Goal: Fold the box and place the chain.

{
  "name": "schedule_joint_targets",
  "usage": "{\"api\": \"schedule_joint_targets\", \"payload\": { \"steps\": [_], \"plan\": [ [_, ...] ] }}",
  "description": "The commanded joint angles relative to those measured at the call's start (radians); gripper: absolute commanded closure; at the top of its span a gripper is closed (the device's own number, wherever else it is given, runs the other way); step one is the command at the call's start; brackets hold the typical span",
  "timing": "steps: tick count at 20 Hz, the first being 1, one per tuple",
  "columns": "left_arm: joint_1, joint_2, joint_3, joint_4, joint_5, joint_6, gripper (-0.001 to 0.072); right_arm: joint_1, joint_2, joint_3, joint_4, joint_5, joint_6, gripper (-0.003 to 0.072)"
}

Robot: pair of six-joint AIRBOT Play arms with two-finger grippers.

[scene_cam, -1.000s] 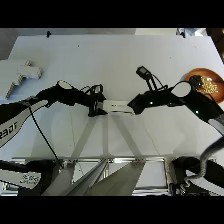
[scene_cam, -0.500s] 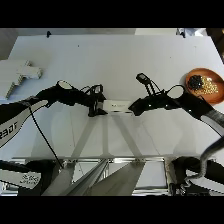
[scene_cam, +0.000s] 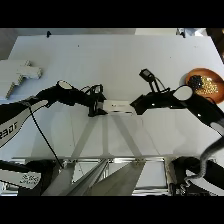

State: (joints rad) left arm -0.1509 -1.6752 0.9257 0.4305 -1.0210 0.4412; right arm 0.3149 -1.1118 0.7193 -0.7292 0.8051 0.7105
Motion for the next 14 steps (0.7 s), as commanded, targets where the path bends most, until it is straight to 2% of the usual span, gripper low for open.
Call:
{"api": "schedule_joint_targets", "payload": {
  "steps": [1,6,10,14],
  "plan": [
    [0.000,0.000,0.000,0.000,0.000,0.000,0.0314,0.000,0.151,0.023,-0.096,-0.073,0.077,0.0672],
    [0.000,0.000,0.000,0.000,0.000,0.000,0.0314,0.000,0.351,0.032,-0.435,-0.218,0.253,0.0671],
    [0.000,0.000,0.000,0.000,0.000,0.000,0.0314,0.000,0.411,0.032,-0.497,-0.256,0.406,0.0671],
    [0.000,0.000,0.000,0.000,0.000,0.000,0.0314,0.000,0.412,0.032,-0.496,-0.254,0.411,0.0671]
  ]
}}
